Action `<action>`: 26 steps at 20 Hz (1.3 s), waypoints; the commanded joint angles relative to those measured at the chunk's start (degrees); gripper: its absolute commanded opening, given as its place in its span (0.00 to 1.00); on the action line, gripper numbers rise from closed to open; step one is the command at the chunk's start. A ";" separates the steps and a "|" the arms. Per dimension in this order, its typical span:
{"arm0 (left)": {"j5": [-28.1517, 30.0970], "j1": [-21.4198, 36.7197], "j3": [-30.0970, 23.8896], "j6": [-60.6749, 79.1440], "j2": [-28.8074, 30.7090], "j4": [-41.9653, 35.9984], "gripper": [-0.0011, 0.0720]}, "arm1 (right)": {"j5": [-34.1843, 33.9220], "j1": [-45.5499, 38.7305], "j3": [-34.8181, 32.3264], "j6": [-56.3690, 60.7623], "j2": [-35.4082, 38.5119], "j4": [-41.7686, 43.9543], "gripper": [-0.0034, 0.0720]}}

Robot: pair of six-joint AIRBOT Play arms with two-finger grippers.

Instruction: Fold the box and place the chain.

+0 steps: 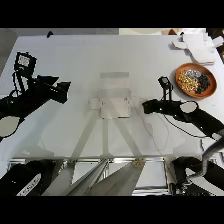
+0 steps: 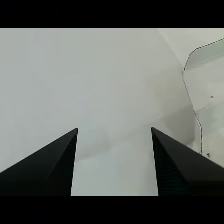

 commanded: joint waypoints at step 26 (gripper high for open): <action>-42.45 12.33 34.10 59.71 -55.63 -50.90 0.93 | 0.00 0.04 -0.02 0.00 -0.02 0.00 0.06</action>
